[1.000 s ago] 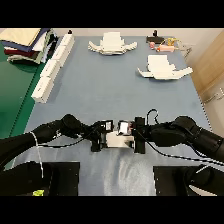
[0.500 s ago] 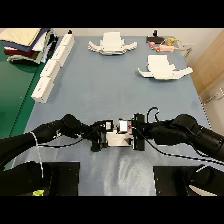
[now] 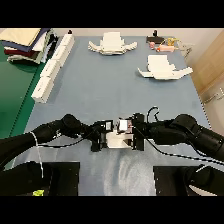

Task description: Fold the box.

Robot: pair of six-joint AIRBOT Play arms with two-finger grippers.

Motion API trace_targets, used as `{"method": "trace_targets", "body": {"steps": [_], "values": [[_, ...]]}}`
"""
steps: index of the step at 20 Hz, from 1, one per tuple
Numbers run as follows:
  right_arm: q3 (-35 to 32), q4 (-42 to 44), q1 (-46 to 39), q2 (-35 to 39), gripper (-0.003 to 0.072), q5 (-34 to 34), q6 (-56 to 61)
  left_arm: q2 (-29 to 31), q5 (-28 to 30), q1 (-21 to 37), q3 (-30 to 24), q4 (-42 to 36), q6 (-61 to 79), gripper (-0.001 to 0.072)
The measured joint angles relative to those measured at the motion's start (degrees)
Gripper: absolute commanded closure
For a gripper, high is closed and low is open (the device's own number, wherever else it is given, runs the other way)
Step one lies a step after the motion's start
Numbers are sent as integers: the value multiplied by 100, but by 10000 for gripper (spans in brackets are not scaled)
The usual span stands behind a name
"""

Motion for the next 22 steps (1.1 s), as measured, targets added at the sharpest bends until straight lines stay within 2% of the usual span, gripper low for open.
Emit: {"method": "trace_targets", "body": {"steps": [7, 22], "values": [[0, -160, 323, -179, 42, -245, -24, 0, -7, 0, 0, -7, -17, 184], [313, -802, 378, -286, 43, -22, 20, 0, -2, 0, 0, -11, -33, 184]]}}
